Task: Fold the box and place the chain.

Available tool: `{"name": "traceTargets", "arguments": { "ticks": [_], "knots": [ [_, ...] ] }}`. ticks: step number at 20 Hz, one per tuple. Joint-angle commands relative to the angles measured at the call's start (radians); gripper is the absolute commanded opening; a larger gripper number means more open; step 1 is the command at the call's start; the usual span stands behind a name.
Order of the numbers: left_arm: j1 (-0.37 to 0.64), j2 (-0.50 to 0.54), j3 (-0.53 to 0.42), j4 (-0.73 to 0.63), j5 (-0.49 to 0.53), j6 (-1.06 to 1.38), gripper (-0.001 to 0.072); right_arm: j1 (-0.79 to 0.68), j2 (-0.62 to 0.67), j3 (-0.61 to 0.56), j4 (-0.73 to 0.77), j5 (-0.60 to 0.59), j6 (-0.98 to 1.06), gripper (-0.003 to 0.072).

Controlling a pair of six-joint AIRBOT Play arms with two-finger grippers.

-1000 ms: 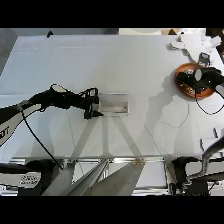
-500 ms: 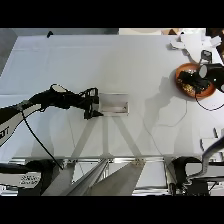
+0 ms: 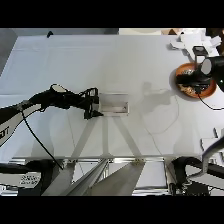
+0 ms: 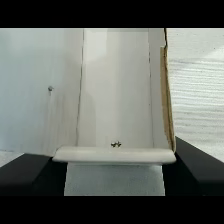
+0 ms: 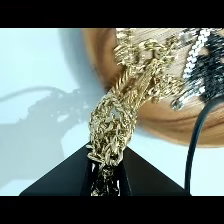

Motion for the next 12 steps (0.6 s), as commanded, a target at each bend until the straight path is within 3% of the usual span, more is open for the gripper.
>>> {"name": "traceTargets", "arguments": {
  "ticks": [1,8,12],
  "knots": [
    [0.000,0.000,0.000,0.000,0.000,0.000,0.0256,0.123,0.072,-0.035,0.000,0.055,-0.003,0.0005],
    [0.000,0.000,0.000,0.000,0.000,0.000,0.0256,0.380,0.122,-0.210,-0.004,0.003,0.147,0.0005],
    [0.000,0.000,0.000,0.000,0.000,0.000,0.0256,0.526,0.121,-0.232,-0.005,-0.027,0.186,0.0005]
  ]
}}
